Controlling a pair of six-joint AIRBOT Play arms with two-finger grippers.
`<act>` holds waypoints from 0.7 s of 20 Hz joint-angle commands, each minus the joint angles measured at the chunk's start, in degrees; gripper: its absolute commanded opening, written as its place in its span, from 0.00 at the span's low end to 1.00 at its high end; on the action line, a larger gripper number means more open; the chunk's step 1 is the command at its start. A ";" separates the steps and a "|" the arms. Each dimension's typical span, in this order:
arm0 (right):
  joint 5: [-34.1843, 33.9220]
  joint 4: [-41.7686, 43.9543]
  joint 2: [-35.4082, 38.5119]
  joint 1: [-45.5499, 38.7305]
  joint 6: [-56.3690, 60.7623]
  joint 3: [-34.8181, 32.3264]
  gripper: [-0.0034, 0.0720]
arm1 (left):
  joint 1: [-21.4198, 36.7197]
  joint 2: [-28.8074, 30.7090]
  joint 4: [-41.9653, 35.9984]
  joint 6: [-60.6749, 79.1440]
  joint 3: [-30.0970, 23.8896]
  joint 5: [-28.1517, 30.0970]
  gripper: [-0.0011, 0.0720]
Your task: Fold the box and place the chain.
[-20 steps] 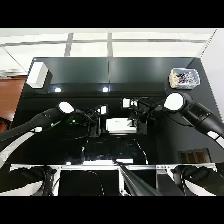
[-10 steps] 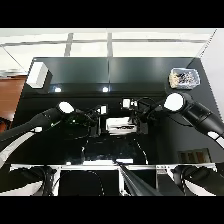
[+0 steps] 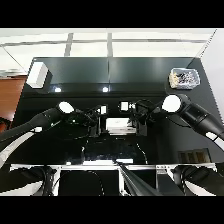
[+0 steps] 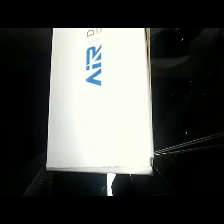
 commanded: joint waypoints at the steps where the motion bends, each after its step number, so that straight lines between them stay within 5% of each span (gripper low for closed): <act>1: -0.22 0.22 -0.07 0.35 0.00 -0.02 0.27 | -0.04 -0.04 -0.02 -0.07 0.04 0.00 0.78; 14: -0.46 0.26 -0.13 0.37 1.09 -2.78 0.27 | -0.04 -0.04 -0.02 -0.07 0.04 0.00 0.78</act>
